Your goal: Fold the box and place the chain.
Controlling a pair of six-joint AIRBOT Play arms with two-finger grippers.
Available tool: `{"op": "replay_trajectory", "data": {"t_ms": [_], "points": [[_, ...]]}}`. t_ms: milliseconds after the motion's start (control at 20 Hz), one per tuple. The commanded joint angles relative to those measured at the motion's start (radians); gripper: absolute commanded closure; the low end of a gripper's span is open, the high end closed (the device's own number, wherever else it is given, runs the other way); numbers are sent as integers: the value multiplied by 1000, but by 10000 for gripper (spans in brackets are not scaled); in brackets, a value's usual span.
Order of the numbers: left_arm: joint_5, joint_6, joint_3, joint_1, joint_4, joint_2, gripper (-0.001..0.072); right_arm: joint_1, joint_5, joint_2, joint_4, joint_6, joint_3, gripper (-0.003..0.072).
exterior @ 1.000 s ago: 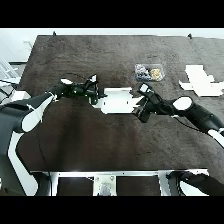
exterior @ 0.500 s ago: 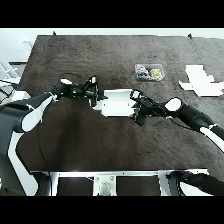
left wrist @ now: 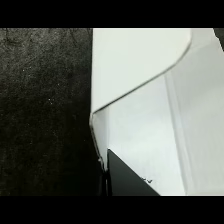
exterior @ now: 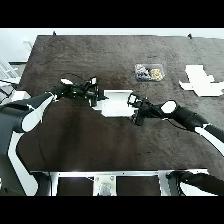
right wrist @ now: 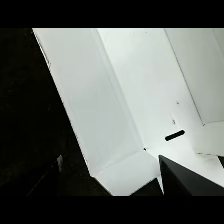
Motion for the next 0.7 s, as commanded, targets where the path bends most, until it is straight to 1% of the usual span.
{"op": "replay_trajectory", "data": {"t_ms": [0, 100, 250, 400, 550, 650], "points": [[2, 2, 0, 0, 0, 1, 687, 35, -66, -12, 2, -62, -32, -15], [2, 1, 0, 0, 0, 1, 687, 43, -101, -27, 5, -62, -35, -16], [2, 1, 0, 0, 0, 1, 687, 43, -193, -44, 55, -63, -35, -16], [2, 1, 0, 0, 0, 1, 687, 44, -262, -64, 56, -63, -34, -15], [2, 1, 0, 0, 1, 1, 687, 44, -283, -94, 60, -63, -26, -14], [2, 1, 0, 0, 2, 1, 687, 44, -282, -93, 93, -63, 0, -14]]}}
